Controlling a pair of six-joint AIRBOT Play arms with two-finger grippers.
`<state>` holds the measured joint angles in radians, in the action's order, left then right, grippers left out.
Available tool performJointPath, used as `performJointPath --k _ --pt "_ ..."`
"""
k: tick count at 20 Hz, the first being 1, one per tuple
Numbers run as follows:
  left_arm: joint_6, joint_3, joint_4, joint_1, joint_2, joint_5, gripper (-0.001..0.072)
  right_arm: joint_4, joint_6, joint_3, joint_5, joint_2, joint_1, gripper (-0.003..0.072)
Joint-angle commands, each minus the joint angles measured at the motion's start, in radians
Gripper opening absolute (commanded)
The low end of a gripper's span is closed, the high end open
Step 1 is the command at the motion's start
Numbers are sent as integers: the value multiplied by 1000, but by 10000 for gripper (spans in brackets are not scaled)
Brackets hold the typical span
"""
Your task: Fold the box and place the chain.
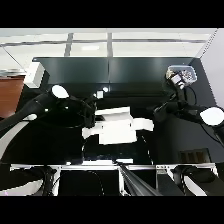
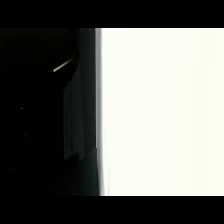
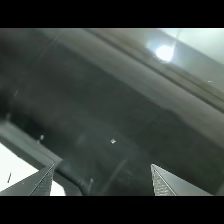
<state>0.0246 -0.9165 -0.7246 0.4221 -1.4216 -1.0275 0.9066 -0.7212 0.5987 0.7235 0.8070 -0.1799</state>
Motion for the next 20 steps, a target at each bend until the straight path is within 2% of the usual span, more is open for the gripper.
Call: performJointPath --k 1,4,8,13,15,18,20 --pt "-9 -43 -65 51 -82 58 31 14 178 -6 105 0 -46 695" --pt "62 -78 -61 45 -127 63 32 14 306 -47 125 1 -96 696" --pt "81 -82 -64 43 -133 48 31 14 490 -126 121 2 -179 695" --pt "80 -85 -64 43 -133 47 31 29 561 -145 126 83 -278 695" --pt "80 -85 -64 43 -133 47 32 25 573 -145 95 125 -327 695" --pt "80 -85 -64 43 -133 47 32 24 572 -145 -19 175 -406 695" --pt "80 -85 -64 43 -133 47 32 -28 573 -145 -80 218 -416 695"
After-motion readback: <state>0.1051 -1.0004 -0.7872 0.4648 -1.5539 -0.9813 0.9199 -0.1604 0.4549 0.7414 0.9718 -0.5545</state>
